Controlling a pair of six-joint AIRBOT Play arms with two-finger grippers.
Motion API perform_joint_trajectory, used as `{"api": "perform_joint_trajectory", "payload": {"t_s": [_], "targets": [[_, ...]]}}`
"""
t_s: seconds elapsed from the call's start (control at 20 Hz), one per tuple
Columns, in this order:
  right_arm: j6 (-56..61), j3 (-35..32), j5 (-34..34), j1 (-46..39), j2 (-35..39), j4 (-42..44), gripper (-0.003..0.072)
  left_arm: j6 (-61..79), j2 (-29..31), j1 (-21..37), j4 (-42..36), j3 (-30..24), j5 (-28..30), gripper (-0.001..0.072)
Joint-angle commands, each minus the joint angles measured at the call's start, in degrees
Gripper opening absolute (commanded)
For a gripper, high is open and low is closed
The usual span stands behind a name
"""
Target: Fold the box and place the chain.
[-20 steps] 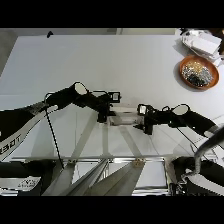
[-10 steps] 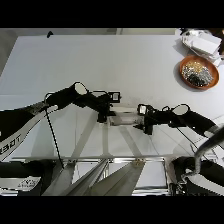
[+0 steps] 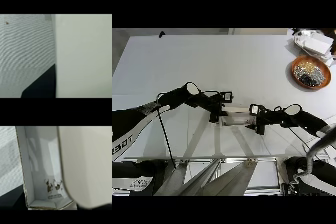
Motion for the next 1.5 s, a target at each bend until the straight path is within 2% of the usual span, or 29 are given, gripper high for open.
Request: {"api": "perform_joint_trajectory", "payload": {"t_s": [0.0, 0.2, 0.25, 0.35, 0.4, 0.55, 0.7, 0.85, 0.9, 0.95, 1.05, 1.1, 1.15, 1.25, 1.45], "targets": [[0.02, -0.04, 0.04, 0.02, -0.02, 0.02, 0.0477, -0.28, -0.04, 0.00, -0.39, 0.04, -0.31, 0.0012], [0.02, -0.04, 0.04, 0.02, -0.02, 0.02, 0.0477, -0.09, -0.04, 0.00, -0.39, 0.04, -0.31, 0.0018], [0.02, -0.04, 0.07, 0.02, -0.02, 0.02, 0.0477, -0.13, -0.02, 0.02, -0.35, 0.04, -0.37, 0.0104], [0.02, -0.04, 0.04, 0.02, -0.02, 0.00, 0.0477, -1.29, 0.44, 0.35, 0.37, 0.04, -0.42, 0.0398], [0.02, -0.04, 0.04, 0.02, -0.02, 0.00, 0.0477, -3.48, 1.11, 0.57, 1.33, 0.04, -0.37, 0.0441], [0.02, -0.04, 0.04, 0.02, -0.02, 0.00, 0.0477, -11.76, 4.72, 2.75, 9.55, 0.04, -1.31, 0.0442], [0.02, -0.04, 0.07, 0.02, -0.02, 0.00, 0.0477, -15.91, 9.62, 6.67, 14.95, 0.04, -5.62, 0.0442], [0.02, -0.04, 0.04, 0.02, -0.02, 0.00, 0.0477, -17.05, 14.80, 10.27, 15.26, 0.04, -11.21, 0.0436], [0.02, -0.04, 0.04, 0.02, -0.02, 0.00, 0.0477, -17.05, 16.50, 10.95, 15.21, 0.04, -13.22, 0.0394], [0.02, -0.04, 0.07, 0.02, -0.02, 0.00, 0.0477, -17.05, 17.94, 11.19, 15.17, 0.04, -15.32, 0.0321], [0.02, -0.04, 0.07, 0.02, -0.02, 0.00, 0.0477, -17.00, 20.24, 10.62, 12.66, 0.04, -20.94, 0.0057], [0.02, -0.04, 0.04, 0.02, -0.02, 0.00, 0.0477, -16.98, 20.68, 9.97, 10.27, 0.02, -23.54, 0.0005], [0.02, -0.04, 0.07, 0.02, -0.02, 0.00, 0.0477, -17.40, 20.65, 9.22, 7.72, 0.02, -25.35, 0.0004], [0.02, -0.04, 0.04, 0.02, -0.02, 0.00, 0.0477, -18.23, 20.13, 6.64, 3.02, -0.22, -25.49, 0.0004], [0.02, -0.04, 0.04, 0.02, -0.02, 0.00, 0.0477, -18.29, 16.37, -1.86, -0.39, -0.57, -20.76, 0.0006]]}}
